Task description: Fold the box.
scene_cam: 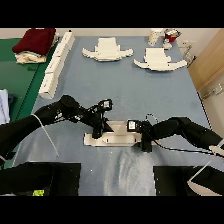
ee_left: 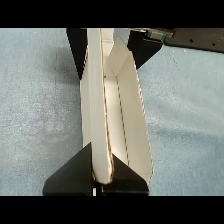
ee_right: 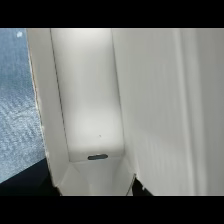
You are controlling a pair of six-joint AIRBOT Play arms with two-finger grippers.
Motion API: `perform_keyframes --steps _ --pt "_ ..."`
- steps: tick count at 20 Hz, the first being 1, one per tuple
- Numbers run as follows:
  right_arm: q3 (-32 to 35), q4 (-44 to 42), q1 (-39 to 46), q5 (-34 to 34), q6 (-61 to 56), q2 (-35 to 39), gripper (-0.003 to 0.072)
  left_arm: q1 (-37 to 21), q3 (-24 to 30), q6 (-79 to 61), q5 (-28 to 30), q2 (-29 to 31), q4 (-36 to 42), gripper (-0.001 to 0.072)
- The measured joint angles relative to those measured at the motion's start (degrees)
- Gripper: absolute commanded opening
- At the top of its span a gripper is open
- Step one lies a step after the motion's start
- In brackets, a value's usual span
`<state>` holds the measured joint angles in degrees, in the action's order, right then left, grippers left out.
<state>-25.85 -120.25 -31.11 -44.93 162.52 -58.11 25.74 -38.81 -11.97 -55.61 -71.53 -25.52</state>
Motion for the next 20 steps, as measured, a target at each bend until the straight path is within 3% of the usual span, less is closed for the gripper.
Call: perform_keyframes --steps 6,9,10,20 --pt "-0.02 0.00 0.02 -0.07 0.00 0.00 0.0561 0.00 0.00 0.00 0.04 0.00 0.00 0.0014" --pt "-0.35 0.55 -0.09 -0.55 -0.04 0.39 0.0618 0.00 0.00 0.00 0.17 0.00 0.04 0.0014" --pt "-0.63 0.61 -0.02 -0.92 -0.07 0.83 0.0720 0.00 0.00 0.00 0.13 0.00 0.02 0.0014" --pt "-1.62 1.53 0.07 0.02 -0.07 3.78 0.0720 0.00 0.00 0.02 0.04 0.00 0.02 0.0014"
